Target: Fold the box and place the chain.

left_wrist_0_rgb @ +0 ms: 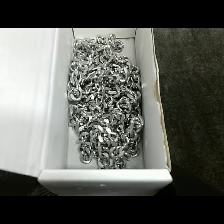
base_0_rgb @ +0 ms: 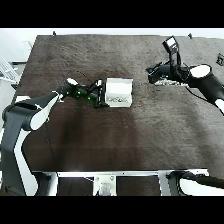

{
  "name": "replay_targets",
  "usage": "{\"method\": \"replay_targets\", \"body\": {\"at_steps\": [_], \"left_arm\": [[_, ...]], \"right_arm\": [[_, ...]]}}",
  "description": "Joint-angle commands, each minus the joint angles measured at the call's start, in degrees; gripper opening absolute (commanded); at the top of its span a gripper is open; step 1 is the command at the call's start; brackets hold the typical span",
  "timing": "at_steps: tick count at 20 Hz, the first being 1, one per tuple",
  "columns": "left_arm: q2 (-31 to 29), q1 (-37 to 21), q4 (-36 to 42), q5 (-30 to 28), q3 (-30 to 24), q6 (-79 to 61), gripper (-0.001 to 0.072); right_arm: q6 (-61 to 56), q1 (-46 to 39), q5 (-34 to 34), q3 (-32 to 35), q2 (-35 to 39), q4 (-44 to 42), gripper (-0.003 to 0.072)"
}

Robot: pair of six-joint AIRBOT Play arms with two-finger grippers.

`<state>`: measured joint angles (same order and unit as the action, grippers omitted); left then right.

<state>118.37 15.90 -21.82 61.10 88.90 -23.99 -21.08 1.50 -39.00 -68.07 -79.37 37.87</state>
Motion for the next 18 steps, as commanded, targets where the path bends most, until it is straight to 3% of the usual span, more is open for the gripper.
{"method": "replay_targets", "body": {"at_steps": [1, 5, 8, 18], "left_arm": [[-0.04, 0.02, -0.02, -0.04, -0.02, -0.02, 0.0419], [-0.04, 0.02, -0.02, -0.04, -0.02, -0.02, 0.0419], [-0.04, 0.02, -0.02, -0.04, -0.02, -0.02, 0.0419], [-0.04, 0.02, -0.02, -0.02, -0.02, -0.02, 0.0419]], "right_arm": [[9.81, -3.91, -16.20, -7.52, -10.47, -10.56, 0.0014], [9.79, -4.07, -25.99, -17.81, -21.27, -13.81, 0.0014], [9.53, -3.56, -27.76, -22.84, -26.23, -15.28, 0.0014], [9.55, -1.18, -30.40, -23.52, -29.20, -10.64, 0.0014]]}}
